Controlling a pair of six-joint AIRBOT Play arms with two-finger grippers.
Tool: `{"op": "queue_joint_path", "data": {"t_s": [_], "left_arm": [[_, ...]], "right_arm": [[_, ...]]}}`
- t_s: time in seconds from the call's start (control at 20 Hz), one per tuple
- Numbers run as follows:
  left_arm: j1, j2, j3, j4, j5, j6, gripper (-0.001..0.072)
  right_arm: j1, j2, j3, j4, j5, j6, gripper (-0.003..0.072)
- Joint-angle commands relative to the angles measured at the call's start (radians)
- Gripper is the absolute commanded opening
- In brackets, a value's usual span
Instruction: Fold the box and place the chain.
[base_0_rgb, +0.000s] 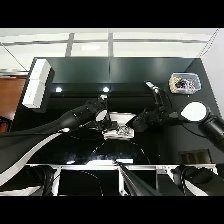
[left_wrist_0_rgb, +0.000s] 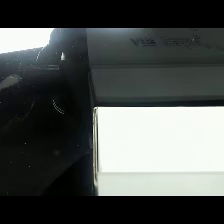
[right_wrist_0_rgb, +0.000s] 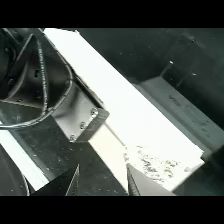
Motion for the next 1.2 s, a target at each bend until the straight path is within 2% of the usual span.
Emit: {"op": "queue_joint_path", "data": {"t_s": [0.0,0.2,0.45,0.5,0.55,0.6,0.65,0.8,0.95,1.05,1.15], "left_arm": [[0.001,0.0,0.001,0.0,0.0,0.0,0.003],[0.001,0.0,0.001,0.004,0.002,0.0,0.0031],[0.014,0.002,0.001,0.003,-0.01,-0.016,0.004],[0.013,0.007,0.001,0.002,-0.01,-0.016,0.0199],[0.013,0.016,0.003,0.0,-0.013,-0.023,0.0393],[0.013,0.028,0.01,0.005,-0.028,-0.03,0.0472],[0.013,0.043,0.022,0.016,-0.043,-0.011,0.0494],[0.011,0.135,0.039,0.057,-0.087,0.145,0.0494],[0.033,0.265,0.038,0.101,-0.183,0.336,0.0494],[0.122,0.338,0.034,0.097,-0.243,0.462,0.0494],[0.25,0.404,-0.005,0.054,-0.224,0.558,0.0493]], "right_arm": [[-0.093,0.007,0.04,-0.079,0.111,0.0,0.0359],[-0.241,0.044,0.088,-0.102,0.244,-0.002,0.0355],[-0.286,0.07,0.088,-0.116,0.328,-0.008,0.0355],[-0.286,0.07,0.088,-0.117,0.328,-0.008,0.0355],[-0.286,0.07,0.088,-0.117,0.325,-0.008,0.0355],[-0.286,0.07,0.088,-0.118,0.323,-0.008,0.0355],[-0.286,0.07,0.088,-0.119,0.322,-0.008,0.0355],[-0.286,0.07,0.088,-0.126,0.323,-0.008,0.0355],[-0.286,0.07,0.088,-0.129,0.322,-0.008,0.0355],[-0.286,0.07,0.088,-0.129,0.323,-0.008,0.0355],[-0.286,0.07,0.088,-0.129,0.322,-0.008,0.0355]]}}
